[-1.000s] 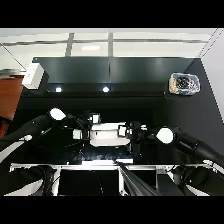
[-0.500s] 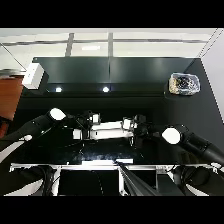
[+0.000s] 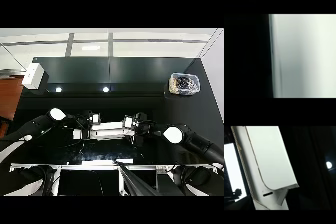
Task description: Fold the box and place the chain.
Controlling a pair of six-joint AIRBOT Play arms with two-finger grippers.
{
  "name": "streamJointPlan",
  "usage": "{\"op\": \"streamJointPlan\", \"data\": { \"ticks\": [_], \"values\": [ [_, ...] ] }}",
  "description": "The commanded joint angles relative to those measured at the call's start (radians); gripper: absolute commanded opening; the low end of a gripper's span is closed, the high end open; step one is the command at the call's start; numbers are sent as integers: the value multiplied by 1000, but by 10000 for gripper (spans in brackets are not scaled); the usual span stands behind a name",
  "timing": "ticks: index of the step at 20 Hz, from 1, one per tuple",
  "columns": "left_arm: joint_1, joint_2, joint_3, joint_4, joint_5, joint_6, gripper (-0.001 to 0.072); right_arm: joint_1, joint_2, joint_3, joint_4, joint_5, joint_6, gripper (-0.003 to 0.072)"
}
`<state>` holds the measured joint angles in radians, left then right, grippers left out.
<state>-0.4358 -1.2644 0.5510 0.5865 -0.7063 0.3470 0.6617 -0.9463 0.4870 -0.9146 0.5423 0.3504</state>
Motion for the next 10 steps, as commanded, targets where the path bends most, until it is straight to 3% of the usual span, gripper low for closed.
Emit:
{"op": "streamJointPlan", "data": {
  "ticks": [1, 5, 10],
  "values": [
    [0, -1, 1, 0, 0, 0, 36, -1, -24, 1, 107, 0, -86, 708],
    [0, -1, 1, 0, 0, 0, 36, -13, -73, 1, 162, 13, -157, 708],
    [0, -1, 1, 0, 0, 0, 36, -97, -110, 2, 340, 80, -380, 708]
  ]
}}
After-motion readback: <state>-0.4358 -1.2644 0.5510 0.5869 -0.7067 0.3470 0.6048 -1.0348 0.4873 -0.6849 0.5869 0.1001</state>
